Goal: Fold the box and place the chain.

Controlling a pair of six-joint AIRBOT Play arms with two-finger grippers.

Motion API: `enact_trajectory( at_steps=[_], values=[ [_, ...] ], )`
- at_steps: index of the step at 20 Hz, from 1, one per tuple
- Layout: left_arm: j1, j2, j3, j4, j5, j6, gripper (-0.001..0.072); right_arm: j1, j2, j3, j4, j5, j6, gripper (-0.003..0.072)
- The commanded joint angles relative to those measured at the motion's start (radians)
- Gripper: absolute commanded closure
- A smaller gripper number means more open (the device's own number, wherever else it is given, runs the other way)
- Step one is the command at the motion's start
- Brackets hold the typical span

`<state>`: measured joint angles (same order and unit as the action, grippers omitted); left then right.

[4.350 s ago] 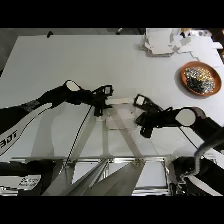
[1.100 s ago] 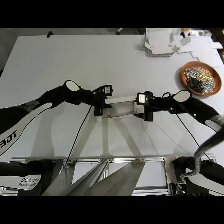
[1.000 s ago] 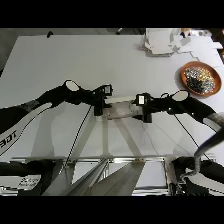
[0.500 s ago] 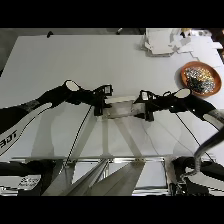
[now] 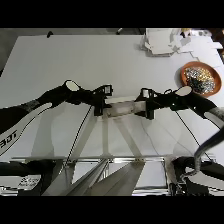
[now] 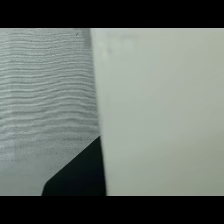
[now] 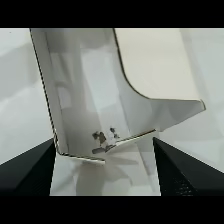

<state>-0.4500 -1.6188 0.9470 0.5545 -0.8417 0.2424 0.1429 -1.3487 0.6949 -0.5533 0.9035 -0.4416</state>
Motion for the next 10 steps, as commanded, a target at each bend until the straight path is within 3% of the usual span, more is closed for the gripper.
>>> enact_trajectory(
  at_steps=[1, 10],
  values=[
    [0.0, 0.0, 0.001, 0.0, 0.0, 0.0, 0.07, -0.006, -0.031, 0.017, 0.003, 0.014, -0.001, 0.0034],
    [0.0, 0.0, 0.001, 0.0, 0.0, 0.0, 0.07, 0.022, -0.085, 0.02, 0.057, 0.02, -0.061, 0.0036]
  ],
)
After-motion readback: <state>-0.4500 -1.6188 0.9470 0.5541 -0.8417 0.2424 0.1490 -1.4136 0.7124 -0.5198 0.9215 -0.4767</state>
